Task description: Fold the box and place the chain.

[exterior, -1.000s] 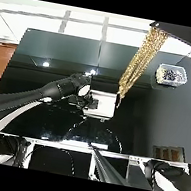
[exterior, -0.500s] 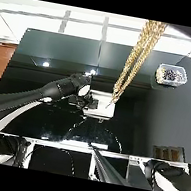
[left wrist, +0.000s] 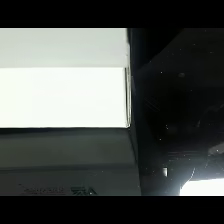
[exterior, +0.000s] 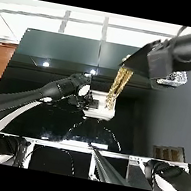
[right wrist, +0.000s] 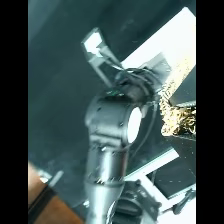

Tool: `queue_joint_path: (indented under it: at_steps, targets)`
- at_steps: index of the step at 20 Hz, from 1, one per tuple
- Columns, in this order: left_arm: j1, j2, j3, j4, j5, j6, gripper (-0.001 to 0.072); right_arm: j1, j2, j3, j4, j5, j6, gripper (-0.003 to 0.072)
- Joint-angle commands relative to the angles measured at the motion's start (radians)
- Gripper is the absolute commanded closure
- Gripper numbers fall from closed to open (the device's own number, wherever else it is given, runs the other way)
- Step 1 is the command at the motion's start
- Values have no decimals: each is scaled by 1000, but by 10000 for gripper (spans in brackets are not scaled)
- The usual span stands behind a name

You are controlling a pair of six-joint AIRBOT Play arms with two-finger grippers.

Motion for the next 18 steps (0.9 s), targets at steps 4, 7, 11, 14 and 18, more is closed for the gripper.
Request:
queue_joint_path:
  at_steps: [4,7,11,14,18]
  targets:
    - [0,0,0,-1,3,0,684,14,22,-200,-102,-16,-11,678]
    - [0,0,0,-1,0,0,684,14,44,-334,-103,-66,-7,678]
    - [0,0,0,-1,-5,0,684,15,44,-528,-10,-282,-34,678]
    - [0,0,0,-1,-10,0,684,14,44,-674,13,-469,-38,678]
    - [0,0,0,-1,-10,0,684,15,43,-798,19,-547,-14,675]
